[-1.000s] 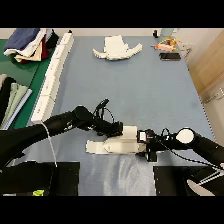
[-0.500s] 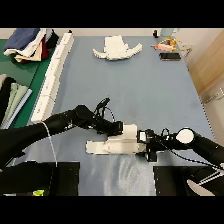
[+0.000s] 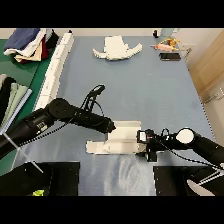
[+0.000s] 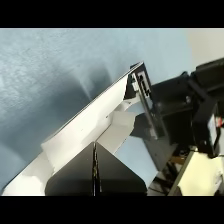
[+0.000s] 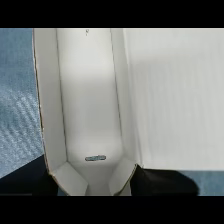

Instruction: Fold the box.

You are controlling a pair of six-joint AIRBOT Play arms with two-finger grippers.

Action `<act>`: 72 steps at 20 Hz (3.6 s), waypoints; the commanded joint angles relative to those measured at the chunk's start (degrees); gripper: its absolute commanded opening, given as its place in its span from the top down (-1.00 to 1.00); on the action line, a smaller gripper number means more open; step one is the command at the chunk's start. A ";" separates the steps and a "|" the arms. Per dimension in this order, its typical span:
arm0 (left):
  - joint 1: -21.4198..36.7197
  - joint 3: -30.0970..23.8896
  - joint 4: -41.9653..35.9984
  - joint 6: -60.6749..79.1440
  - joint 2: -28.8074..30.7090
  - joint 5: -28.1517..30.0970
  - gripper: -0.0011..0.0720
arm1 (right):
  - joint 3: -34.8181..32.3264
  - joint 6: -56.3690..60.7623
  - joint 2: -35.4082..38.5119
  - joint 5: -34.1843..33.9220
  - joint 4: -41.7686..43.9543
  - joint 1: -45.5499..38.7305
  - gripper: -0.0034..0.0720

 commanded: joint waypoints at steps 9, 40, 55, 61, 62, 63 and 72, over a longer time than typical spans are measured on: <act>9.31 -5.05 11.13 41.07 7.17 -14.23 0.39 | 0.04 0.04 0.00 0.00 0.02 0.04 -0.45; -3.21 -19.08 -13.00 75.58 -1.57 11.93 0.39 | 0.04 0.04 0.00 -0.02 0.02 0.04 -0.45; -6.34 -19.10 -18.67 77.96 -3.13 13.90 -0.50 | 0.04 0.04 0.00 -0.02 0.02 0.04 -0.45; -6.16 -19.08 -17.81 74.86 -3.06 13.77 0.46 | 0.04 0.04 0.00 0.00 0.02 0.04 -0.45; -6.21 -19.08 -16.44 73.02 -2.99 14.16 0.87 | 0.04 0.04 0.00 0.00 0.02 0.04 -0.45; -6.19 -19.08 -14.53 70.07 -2.95 14.29 0.93 | 0.04 0.04 0.00 0.00 0.00 0.04 -0.45; -6.19 -19.08 7.15 16.31 12.57 8.66 0.93 | 0.04 0.04 0.00 0.00 0.02 0.04 -0.45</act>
